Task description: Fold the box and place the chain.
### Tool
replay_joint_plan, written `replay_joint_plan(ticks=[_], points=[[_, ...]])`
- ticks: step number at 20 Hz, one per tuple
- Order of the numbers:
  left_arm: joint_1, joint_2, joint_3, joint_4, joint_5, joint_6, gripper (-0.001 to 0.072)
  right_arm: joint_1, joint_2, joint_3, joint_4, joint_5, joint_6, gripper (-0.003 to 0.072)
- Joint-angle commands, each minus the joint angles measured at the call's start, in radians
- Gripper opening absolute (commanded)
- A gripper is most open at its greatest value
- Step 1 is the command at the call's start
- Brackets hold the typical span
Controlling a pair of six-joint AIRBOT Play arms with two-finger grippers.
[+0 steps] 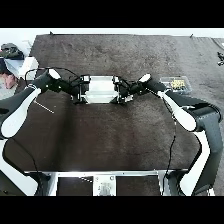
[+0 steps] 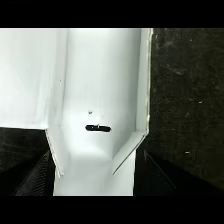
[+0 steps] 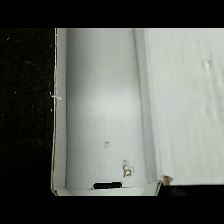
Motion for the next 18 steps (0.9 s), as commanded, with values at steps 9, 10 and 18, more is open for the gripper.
replay_joint_plan(ticks=[9,10,18], points=[[-0.002,-0.012,-0.010,-0.071,0.013,0.018,0.0210,0.000,0.000,0.001,0.000,0.000,0.000,0.0384],[-0.002,-0.012,-0.010,-0.079,0.013,0.019,0.0201,0.000,0.000,0.001,0.000,0.000,0.000,0.0384],[-0.002,-0.026,-0.010,-0.230,-0.025,0.116,0.0204,0.000,0.000,0.001,0.000,0.000,0.001,0.0384]])
